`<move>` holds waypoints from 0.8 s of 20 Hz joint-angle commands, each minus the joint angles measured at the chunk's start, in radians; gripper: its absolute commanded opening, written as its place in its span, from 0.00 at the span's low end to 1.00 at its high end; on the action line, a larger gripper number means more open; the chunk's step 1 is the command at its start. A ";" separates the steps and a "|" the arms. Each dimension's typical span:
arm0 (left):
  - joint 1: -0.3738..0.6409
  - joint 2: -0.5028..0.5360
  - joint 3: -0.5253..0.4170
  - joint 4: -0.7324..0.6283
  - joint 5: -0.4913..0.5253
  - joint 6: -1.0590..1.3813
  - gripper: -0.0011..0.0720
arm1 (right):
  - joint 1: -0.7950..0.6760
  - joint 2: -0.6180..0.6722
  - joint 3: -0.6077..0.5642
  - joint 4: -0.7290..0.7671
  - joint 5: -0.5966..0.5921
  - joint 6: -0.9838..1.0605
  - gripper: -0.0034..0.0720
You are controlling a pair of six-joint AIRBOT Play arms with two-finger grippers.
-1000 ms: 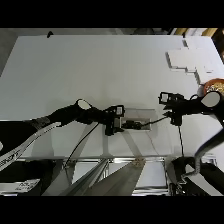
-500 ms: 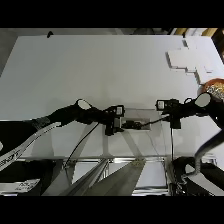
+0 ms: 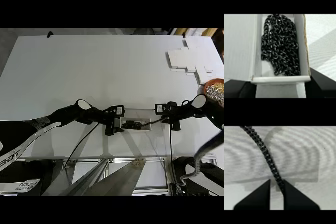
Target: Fold the box and place the chain.
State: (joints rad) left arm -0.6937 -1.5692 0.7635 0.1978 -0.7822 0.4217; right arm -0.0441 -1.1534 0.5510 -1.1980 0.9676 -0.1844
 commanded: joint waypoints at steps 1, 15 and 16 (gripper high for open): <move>0.000 0.001 0.000 0.000 0.000 0.000 0.44 | -0.001 -0.005 -0.001 0.001 0.009 -0.004 0.07; 0.000 0.001 0.000 0.000 0.000 0.000 0.44 | 0.181 0.432 -0.002 0.324 0.254 0.122 0.06; 0.000 0.001 0.000 0.000 0.000 0.000 0.44 | 0.219 0.432 -0.002 0.324 0.240 0.143 0.06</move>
